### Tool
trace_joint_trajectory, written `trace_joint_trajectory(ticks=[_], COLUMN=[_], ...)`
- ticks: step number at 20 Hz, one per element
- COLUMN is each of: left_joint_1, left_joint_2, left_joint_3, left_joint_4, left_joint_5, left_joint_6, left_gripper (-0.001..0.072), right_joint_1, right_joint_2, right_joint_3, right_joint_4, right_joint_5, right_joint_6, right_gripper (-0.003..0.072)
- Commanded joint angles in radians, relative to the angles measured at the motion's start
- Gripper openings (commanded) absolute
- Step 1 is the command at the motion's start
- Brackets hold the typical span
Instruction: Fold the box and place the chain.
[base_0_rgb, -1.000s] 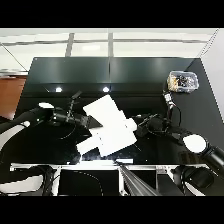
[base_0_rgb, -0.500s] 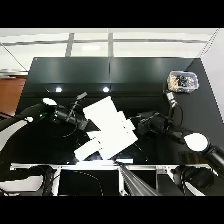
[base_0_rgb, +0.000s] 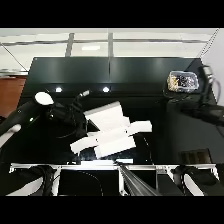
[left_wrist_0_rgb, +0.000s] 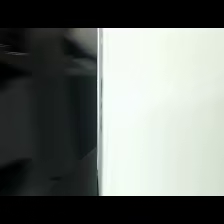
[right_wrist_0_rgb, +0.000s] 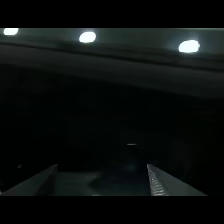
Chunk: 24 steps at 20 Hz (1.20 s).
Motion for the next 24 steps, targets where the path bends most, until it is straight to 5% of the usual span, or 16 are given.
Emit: trace_joint_trajectory(ticks=[1,3,10,24], left_joint_1=[-0.138,-0.156,-0.191,-0.192], left_joint_2=[0.213,0.193,-0.024,-0.16], left_joint_3=[-0.077,-0.089,-0.078,-0.026], left_joint_4=[0.115,0.119,0.116,0.101], left_joint_5=[0.496,0.566,0.425,0.435], left_joint_6=[0.138,0.165,0.296,0.334], left_gripper=[0.0027,0.0028,0.0027,0.0027], right_joint_1=[-0.105,-0.072,0.165,0.467], right_joint_2=[-0.002,-0.013,-0.071,-0.259], right_joint_3=[0.062,0.062,-0.05,-0.152], right_joint_4=[-0.082,-0.092,-0.173,-0.154], right_joint_5=[0.011,-0.005,0.078,-0.065], right_joint_6=[0.003,-0.116,-0.58,-0.813], right_gripper=[0.0646,0.0646,0.0646,0.0646])
